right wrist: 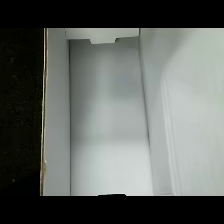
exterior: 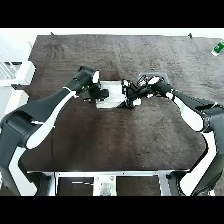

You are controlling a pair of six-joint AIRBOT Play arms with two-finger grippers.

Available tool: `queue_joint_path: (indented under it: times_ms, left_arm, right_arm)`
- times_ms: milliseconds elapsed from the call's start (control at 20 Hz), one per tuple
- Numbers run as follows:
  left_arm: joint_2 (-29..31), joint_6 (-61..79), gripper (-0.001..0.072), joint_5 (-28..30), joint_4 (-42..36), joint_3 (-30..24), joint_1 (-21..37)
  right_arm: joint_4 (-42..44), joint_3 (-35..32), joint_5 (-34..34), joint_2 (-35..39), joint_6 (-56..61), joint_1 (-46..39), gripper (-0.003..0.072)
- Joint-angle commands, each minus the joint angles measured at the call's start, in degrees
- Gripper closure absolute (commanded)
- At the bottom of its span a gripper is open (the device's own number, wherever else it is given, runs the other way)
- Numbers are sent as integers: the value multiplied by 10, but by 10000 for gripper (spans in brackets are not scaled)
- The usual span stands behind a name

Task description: Fold the box and place the chain.

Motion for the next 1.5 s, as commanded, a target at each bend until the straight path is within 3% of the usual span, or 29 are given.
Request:
queue_joint_path:
  times_ms: [0, 300, 350, 400, 650, 700, 850, 1150, 1200, 1250, 1300, 1450]
  left_arm:
    - [-16, -10, 363, -19, 23, 23, -2]
    - [-23, -16, 364, -18, 40, 30, -2]
    - [-23, -19, 475, -18, 46, 30, -2]
    - [-23, -19, 539, -21, 52, 30, -2]
    - [-26, -28, 541, -34, 51, 30, -2]
    - [-28, -28, 628, -35, 51, 30, -2]
    - [-35, -38, 682, -41, 52, 30, -5]
    - [-37, -38, 687, -44, 54, 30, -6]
    - [-37, -37, 664, -44, 54, 30, -6]
    - [-35, -26, 467, -39, 48, 30, -6]
    - [-31, -9, 362, -34, 39, 30, -6]
    - [-30, 14, 341, -71, 34, 56, -6]
  right_arm:
    - [0, 0, 0, 0, 0, 0, 130]
    - [0, 0, 0, 0, 0, 0, 130]
    - [0, 0, 0, 0, 0, 0, 129]
    - [0, 0, 0, 0, 0, 0, 129]
    - [0, 0, 0, 0, 0, 0, 130]
    - [0, 0, 0, 0, 0, 0, 129]
    - [0, 0, 0, 0, 0, 0, 129]
    - [0, 0, 0, 0, 0, 0, 129]
    - [0, 0, 0, 0, 0, 0, 129]
    - [0, 0, 0, 0, 0, 0, 129]
    - [0, 0, 0, 0, 0, 0, 129]
    - [0, 0, 0, 0, 0, 0, 129]
